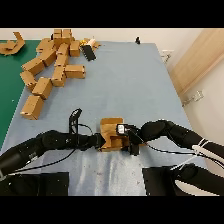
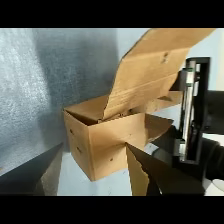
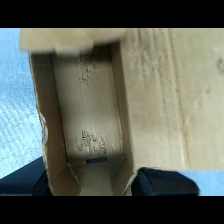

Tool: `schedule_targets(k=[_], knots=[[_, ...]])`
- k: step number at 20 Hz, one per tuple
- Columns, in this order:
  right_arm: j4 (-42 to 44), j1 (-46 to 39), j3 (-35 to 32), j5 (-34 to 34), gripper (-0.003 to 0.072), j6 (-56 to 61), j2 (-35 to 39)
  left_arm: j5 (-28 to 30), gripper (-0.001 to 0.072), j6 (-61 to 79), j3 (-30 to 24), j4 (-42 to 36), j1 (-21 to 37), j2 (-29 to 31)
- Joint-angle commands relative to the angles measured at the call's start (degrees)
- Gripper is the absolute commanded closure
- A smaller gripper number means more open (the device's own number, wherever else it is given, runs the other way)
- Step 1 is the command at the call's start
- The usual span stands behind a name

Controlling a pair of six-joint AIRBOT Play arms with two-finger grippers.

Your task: Fold the box.

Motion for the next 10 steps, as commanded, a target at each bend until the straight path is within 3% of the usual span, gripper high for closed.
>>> schedule_targets(k=[1, 4, 6, 10], knots=[[0.0, 0.0, 0.0, 0.0, 0.0113, 0.0, 0.0, -8.2, 0.0107, -8.7, 7.6, 8.7, -0.9, -7.8], [0.0, 0.0, 0.0, 0.0, 0.0113, 0.0, 0.0, -9.6, 0.0107, -22.0, 12.4, 21.5, -4.8, -9.9], [0.0, 0.0, 0.0, 0.0, 0.0113, 0.0, 0.0, -14.3, 0.0107, -32.1, 15.2, 31.9, -6.5, -10.7], [0.0, 0.0, 0.0, 0.0, 0.0113, 0.0, 0.0, -20.4, 0.0107, -37.6, 21.5, 39.0, -9.0, -14.2]])
